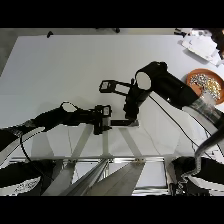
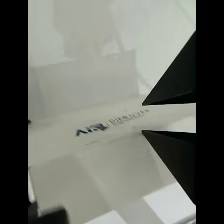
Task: Fold the box and place the chain.
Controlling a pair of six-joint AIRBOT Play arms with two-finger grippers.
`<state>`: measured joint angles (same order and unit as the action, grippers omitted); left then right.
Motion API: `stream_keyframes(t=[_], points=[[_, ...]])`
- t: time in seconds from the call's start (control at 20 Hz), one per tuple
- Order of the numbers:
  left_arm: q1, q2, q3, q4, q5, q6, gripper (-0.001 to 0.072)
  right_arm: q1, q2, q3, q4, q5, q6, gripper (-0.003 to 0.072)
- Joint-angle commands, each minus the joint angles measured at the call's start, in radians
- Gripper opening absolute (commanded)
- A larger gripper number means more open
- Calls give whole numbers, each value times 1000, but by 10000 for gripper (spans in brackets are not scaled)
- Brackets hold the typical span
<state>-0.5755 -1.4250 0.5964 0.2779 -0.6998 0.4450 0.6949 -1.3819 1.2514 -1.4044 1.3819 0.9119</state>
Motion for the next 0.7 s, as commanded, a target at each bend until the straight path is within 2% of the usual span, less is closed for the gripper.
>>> stream_keyframes(t=[0.0,0.2,0.3,0.55,0.65], points=[[0,1,0,0,0,0,319,29,58,-98,-4,19,-22,252],[0,1,0,0,0,0,319,33,61,-151,0,-28,-6,280],[0,1,0,0,0,0,319,34,65,-151,2,-50,0,348],[0,1,0,0,0,0,319,77,66,-172,-25,-148,2,338],[0,1,0,0,0,0,319,99,66,-188,-73,-181,26,274]])
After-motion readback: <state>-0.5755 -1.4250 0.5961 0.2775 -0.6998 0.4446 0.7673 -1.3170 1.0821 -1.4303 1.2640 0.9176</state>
